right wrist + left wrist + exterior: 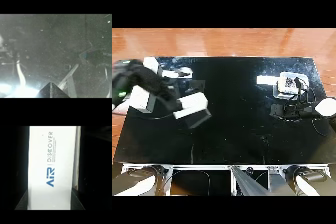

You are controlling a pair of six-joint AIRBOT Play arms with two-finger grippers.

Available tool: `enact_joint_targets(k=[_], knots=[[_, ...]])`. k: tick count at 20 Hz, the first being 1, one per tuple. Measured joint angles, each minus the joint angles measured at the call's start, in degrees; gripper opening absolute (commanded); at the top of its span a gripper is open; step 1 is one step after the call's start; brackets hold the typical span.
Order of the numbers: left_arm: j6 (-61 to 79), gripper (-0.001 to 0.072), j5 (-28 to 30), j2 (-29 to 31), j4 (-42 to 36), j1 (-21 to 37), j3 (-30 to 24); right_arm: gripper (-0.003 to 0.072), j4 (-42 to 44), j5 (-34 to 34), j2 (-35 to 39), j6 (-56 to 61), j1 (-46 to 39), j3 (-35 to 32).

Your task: Fold the box and place the chain.

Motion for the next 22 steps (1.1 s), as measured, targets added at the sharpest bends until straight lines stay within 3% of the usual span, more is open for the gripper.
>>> enact_joint_targets(k=[6, 9, 13, 16, 22], knots=[[-10.32, 0.0019, 0.63, 14.1, 0.9, 24.33, -15.93, 0.0031, 0.2, -0.13, 0.0, -1.77, 0.0, 0.0], [-12.04, 0.0019, 1.53, 17.68, 2.93, 36.46, -18.21, 0.0031, 0.42, -0.68, 0.0, -3.21, 0.0, 0.0], [-8.98, 0.002, 1.92, 19.39, 4.55, 49.33, -17.44, 0.0031, 0.46, -1.57, 0.0, -3.93, 0.0, 0.0], [-6.69, 0.0021, -2.23, 19.1, 4.83, 54.73, -17.05, 0.0031, 1.05, -3.19, 0.0, -4.15, 0.0, 0.0], [-1.75, 0.0023, -7.52, 13.18, 1.03, 57.46, -16.92, 0.0032, 2.58, -4.79, 0.0, -4.28, 0.0, 0.0]])
